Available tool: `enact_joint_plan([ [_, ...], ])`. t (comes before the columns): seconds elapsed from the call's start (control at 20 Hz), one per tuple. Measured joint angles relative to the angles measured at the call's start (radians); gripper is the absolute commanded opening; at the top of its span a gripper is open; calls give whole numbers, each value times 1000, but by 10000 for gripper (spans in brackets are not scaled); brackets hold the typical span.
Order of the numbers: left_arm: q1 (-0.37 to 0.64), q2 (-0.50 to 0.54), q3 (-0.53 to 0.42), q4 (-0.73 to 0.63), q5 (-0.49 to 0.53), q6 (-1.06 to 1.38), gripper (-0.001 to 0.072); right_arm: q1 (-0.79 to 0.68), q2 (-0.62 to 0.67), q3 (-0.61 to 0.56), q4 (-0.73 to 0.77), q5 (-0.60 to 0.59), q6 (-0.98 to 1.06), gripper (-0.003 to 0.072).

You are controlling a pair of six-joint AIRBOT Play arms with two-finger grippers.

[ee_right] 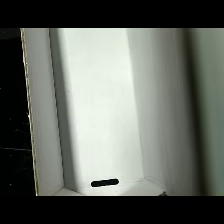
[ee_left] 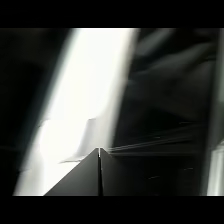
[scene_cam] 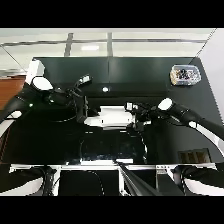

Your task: Fold the box and place the chain.

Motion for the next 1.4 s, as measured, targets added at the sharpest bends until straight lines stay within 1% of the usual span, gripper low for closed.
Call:
enact_joint_plan([
  [0.05,-23,-12,-1,-31,-3,-16,24,0,0,0,0,0,0,224],
  [0.1,-45,-24,-1,-59,19,-25,24,0,0,0,0,0,0,223],
  [0.15,-68,-37,-1,-83,74,-35,24,0,0,0,0,0,0,224],
  [0.25,-101,-63,-1,-109,234,-46,24,0,0,0,0,0,0,224],
  [0.35,-118,-92,-1,-124,362,-53,24,0,0,0,0,0,0,224],
  [0.4,-122,-107,-1,-129,406,-58,24,0,0,0,0,1,0,224],
  [0.5,-125,-136,-1,-121,436,-76,24,0,0,0,0,1,0,224],
  [0.8,-126,-194,0,-9,450,-175,24,0,0,0,-3,1,-2,224],
  [0.95,-115,-195,13,24,435,-188,23,0,0,0,-3,3,-2,224],
  [1.05,-95,-158,29,41,428,-192,23,0,0,0,-2,3,0,224],
  [1.2,-46,-51,34,79,394,-224,23,0,0,0,-1,3,1,224],
  [1.3,-10,26,1,106,349,-247,24,0,0,0,-1,3,1,224],
  [1.4,19,87,-58,111,320,-255,25,0,0,0,-1,2,0,224],
])
